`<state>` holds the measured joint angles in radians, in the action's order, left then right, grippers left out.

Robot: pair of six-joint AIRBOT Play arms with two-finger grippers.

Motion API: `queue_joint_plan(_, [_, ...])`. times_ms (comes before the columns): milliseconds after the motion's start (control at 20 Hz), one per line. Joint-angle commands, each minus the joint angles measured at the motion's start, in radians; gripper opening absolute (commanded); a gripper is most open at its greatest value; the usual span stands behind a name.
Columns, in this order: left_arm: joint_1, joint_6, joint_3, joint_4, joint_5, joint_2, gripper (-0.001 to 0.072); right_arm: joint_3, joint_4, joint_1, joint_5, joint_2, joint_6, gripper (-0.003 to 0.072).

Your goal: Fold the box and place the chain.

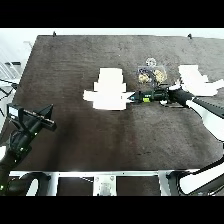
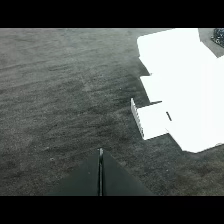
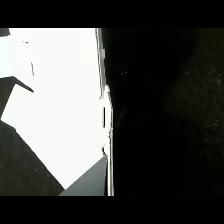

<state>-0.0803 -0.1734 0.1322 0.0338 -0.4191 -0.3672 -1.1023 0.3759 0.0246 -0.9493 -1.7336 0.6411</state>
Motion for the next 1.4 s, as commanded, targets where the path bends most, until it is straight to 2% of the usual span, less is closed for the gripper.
queue_joint_plan(0, [0.0, 0.0, 0.001, 0.0, 0.01, 0.001, 0.002, -0.002, 0.001, 0.015, 0.056, -0.007, -0.074, 0.0014])
queue_joint_plan(150, [0.0, 0.0, 0.001, 0.001, 0.006, 0.001, 0.0021, -0.001, 0.002, 0.016, 0.058, -0.006, -0.075, 0.0014])
queue_joint_plan(200, [0.0, -0.005, 0.001, 0.001, 0.007, 0.001, 0.0053, -0.001, 0.001, 0.016, 0.053, -0.005, -0.078, 0.0014])
queue_joint_plan(250, [0.0, -0.004, 0.001, 0.001, 0.007, 0.001, 0.034, -0.001, 0.001, 0.016, 0.048, -0.002, -0.079, 0.0014])
queue_joint_plan(300, [0.0, -0.003, 0.001, 0.001, 0.008, 0.001, 0.0488, -0.001, 0.001, 0.017, 0.043, 0.002, -0.082, 0.0014])
queue_joint_plan(400, [0.0, -0.003, 0.01, 0.0, 0.013, -0.016, 0.0466, -0.001, 0.001, 0.018, 0.044, 0.013, -0.075, 0.0014])
queue_joint_plan(500, [0.0, -0.003, 0.063, 0.0, 0.016, -0.098, 0.0466, -0.001, -0.003, 0.018, 0.044, 0.019, -0.073, 0.0014])
queue_joint_plan(650, [0.0, 0.002, 0.207, 0.0, -0.02, -0.317, 0.0466, -0.001, -0.011, 0.019, 0.043, 0.026, -0.057, 0.0014])
queue_joint_plan(900, [0.001, 0.043, 0.499, -0.005, -0.224, -0.735, 0.0466, 0.009, -0.029, 0.039, 0.045, 0.026, -0.05, 0.0014])
queue_joint_plan(1100, [0.001, 0.212, 0.797, -0.123, -0.405, -1.048, 0.0466, 0.014, -0.028, 0.043, 0.069, 0.027, -0.074, 0.0014])
queue_joint_plan(1200, [0.004, 0.369, 0.975, -0.231, -0.491, -1.184, 0.0466, 0.014, -0.028, 0.043, 0.071, 0.027, -0.076, 0.0014])
queue_joint_plan(1350, [0.06, 0.586, 1.238, -0.456, -0.554, -1.334, 0.0465, 0.014, -0.024, 0.043, 0.079, 0.026, -0.079, 0.0014])
